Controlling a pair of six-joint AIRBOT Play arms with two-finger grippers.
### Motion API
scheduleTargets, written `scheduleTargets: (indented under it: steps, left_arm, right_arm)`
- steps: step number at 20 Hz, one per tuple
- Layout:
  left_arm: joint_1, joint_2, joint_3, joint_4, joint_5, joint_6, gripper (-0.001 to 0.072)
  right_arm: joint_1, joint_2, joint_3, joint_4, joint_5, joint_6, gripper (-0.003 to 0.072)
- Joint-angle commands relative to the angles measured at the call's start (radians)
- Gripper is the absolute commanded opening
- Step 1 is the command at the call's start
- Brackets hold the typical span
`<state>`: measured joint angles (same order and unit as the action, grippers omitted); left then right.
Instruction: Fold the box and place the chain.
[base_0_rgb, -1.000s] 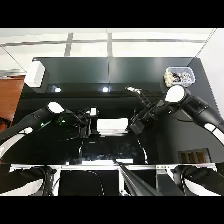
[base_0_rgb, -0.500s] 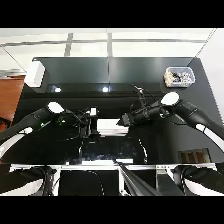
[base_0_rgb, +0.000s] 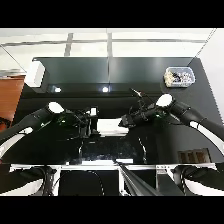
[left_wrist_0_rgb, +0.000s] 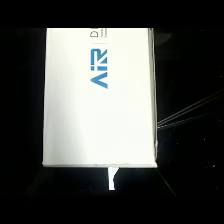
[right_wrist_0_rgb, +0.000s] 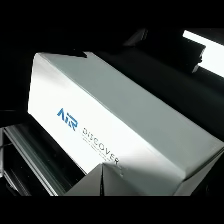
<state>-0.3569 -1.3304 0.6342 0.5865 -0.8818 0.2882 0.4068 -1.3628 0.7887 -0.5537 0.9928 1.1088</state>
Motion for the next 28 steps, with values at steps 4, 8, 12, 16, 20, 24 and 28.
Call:
scheduleTargets:
  steps: [4,8,12,16,20,24,28]
  left_arm:
    - [0.0,0.0,0.001,0.0,-0.001,0.0,0.0356]
    - [0.0,0.0,0.001,0.0,-0.001,-0.001,0.0356]
    - [0.002,0.06,0.029,0.162,-0.046,-0.216,0.0719]
    - [0.002,0.191,0.119,0.336,-0.183,-0.441,0.072]
    - [-0.069,0.201,0.225,0.196,-0.149,-0.461,0.0716]
    - [-0.185,0.071,0.284,0.153,0.019,-0.464,0.0714]
    - [-0.198,-0.028,0.292,0.052,0.002,-0.484,0.0714]
  right_arm:
    - [-0.009,0.007,0.021,-0.042,0.064,0.013,0.0015]
    - [-0.085,0.103,0.114,-0.045,0.277,0.013,0.0014]
    - [-0.256,0.293,0.135,-0.132,0.41,0.048,0.0014]
    - [-0.384,0.438,0.117,-0.435,0.482,0.152,0.0015]
    - [-0.407,0.462,0.089,-0.439,0.445,0.153,0.0014]
    - [-0.407,0.462,0.087,-0.426,0.389,0.153,0.0014]
    - [-0.407,0.462,0.087,-0.427,0.39,0.148,0.0015]
